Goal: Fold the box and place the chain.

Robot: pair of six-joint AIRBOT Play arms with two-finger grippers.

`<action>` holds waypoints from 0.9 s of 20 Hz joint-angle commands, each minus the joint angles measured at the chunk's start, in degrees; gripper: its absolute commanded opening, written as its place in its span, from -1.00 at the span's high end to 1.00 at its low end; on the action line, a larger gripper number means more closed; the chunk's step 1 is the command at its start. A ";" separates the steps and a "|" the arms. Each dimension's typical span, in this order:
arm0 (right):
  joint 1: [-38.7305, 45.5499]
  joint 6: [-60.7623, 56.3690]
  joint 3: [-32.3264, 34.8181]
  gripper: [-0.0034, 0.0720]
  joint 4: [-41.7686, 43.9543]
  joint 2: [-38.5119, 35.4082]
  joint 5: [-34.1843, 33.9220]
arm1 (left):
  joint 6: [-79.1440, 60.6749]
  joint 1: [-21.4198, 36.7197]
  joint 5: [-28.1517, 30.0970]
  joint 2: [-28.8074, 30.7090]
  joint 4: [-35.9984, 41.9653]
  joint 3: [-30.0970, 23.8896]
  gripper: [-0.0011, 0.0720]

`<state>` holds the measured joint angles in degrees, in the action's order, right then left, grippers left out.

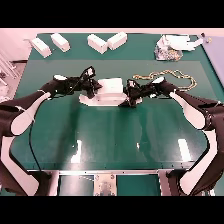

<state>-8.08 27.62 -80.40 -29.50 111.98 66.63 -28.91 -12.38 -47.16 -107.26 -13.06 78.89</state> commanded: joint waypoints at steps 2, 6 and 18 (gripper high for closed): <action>0.00 0.00 -0.02 -0.40 0.09 0.02 -0.09 | -0.04 -0.02 -0.44 -0.09 -0.72 -0.02 0.93; 0.00 0.00 -0.02 -0.40 0.09 0.02 -0.09 | -1.18 0.00 -0.39 -0.07 -0.59 0.31 0.92; 0.00 0.00 -0.02 -0.40 0.09 0.02 -0.09 | 8.68 5.09 -14.71 11.52 -15.65 1.77 0.91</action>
